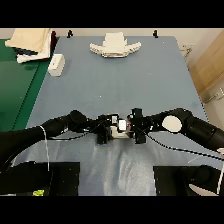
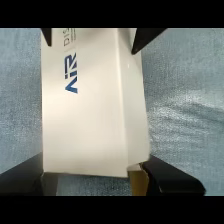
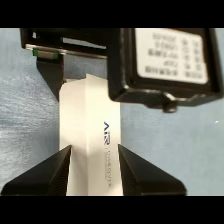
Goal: Fold the box.
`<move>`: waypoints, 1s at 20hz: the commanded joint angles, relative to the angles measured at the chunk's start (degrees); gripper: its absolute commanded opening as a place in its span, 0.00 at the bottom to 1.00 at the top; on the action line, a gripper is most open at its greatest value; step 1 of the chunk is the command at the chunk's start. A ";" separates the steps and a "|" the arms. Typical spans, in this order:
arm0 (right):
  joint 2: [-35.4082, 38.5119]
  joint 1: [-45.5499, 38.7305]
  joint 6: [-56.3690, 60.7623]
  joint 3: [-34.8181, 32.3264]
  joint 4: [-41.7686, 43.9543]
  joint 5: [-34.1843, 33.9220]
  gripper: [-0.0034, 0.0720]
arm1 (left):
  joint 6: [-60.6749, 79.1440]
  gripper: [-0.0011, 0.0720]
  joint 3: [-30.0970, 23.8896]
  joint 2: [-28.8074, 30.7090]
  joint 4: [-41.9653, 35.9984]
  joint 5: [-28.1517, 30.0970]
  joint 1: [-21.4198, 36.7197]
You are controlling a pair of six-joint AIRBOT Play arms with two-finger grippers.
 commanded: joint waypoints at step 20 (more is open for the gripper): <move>-0.46 0.09 0.00 -0.37 -0.57 -3.30 0.40 | -0.11 0.74 0.02 -0.02 -0.11 0.35 0.00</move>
